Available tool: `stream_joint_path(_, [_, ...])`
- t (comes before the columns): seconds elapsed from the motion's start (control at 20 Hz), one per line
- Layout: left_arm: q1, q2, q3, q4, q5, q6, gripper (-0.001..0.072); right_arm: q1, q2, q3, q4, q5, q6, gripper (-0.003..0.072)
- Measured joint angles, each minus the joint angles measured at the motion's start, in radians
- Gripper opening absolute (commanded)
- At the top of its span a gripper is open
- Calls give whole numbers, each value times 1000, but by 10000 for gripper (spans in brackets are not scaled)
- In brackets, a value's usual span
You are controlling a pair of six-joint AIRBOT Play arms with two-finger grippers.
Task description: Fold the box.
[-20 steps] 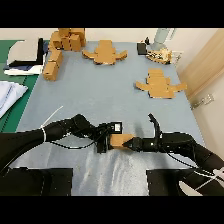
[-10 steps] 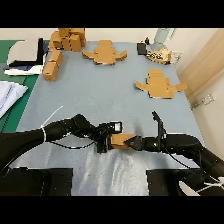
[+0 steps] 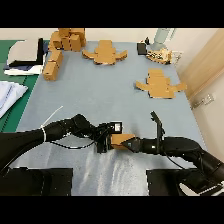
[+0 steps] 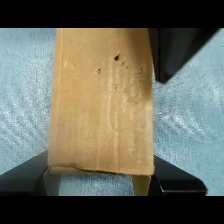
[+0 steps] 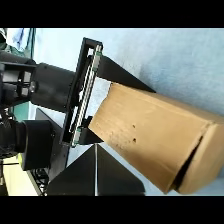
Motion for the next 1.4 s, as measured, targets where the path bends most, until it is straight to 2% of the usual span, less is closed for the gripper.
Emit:
stream_joint_path(0.25, [0,0,0,0,0,1,488,216,-41,8,-27,240,142,3])
stream_joint_path(0.45, [0,0,0,0,0,1,488,286,-114,52,-34,346,187,3])
stream_joint_path(1.4, [0,0,0,3,0,4,487,334,-246,87,-41,394,210,3])
